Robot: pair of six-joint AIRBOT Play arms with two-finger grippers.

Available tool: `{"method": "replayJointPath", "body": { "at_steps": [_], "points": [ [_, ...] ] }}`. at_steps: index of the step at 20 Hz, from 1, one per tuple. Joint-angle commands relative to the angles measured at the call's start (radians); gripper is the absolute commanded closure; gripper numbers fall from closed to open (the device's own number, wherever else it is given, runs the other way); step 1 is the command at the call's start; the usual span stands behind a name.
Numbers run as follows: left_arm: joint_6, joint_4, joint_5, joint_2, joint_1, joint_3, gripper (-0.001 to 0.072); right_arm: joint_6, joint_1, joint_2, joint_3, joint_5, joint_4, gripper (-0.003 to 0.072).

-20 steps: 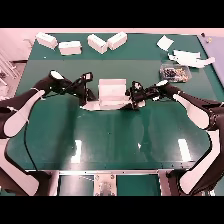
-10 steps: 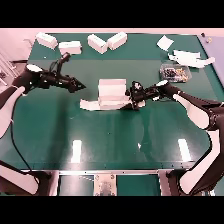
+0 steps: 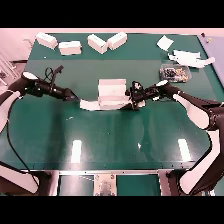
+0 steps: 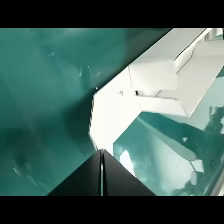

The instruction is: Fold the box and place the chain.

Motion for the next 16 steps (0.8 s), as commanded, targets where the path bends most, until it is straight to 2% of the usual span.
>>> {"method": "replayJointPath", "body": {
  "at_steps": [1, 9, 13, 16],
  "points": [
    [-0.063, 0.031, 0.032, -0.001, 0.010, -0.069, 0.0688, 0.000, 0.000, 0.000, 0.000, 0.000, 0.000, 0.0118],
    [-0.076, 0.016, 0.065, -0.001, -0.077, -0.133, 0.0687, 0.000, 0.000, 0.000, 0.000, 0.000, 0.000, 0.0118],
    [-0.066, -0.004, 0.148, -0.001, -0.156, -0.133, 0.0687, 0.000, 0.000, 0.000, 0.000, 0.000, 0.000, 0.0118],
    [-0.016, -0.074, 0.176, 0.000, -0.179, -0.132, 0.0687, 0.000, 0.000, 0.000, 0.000, 0.000, 0.000, 0.0117]
  ]
}}
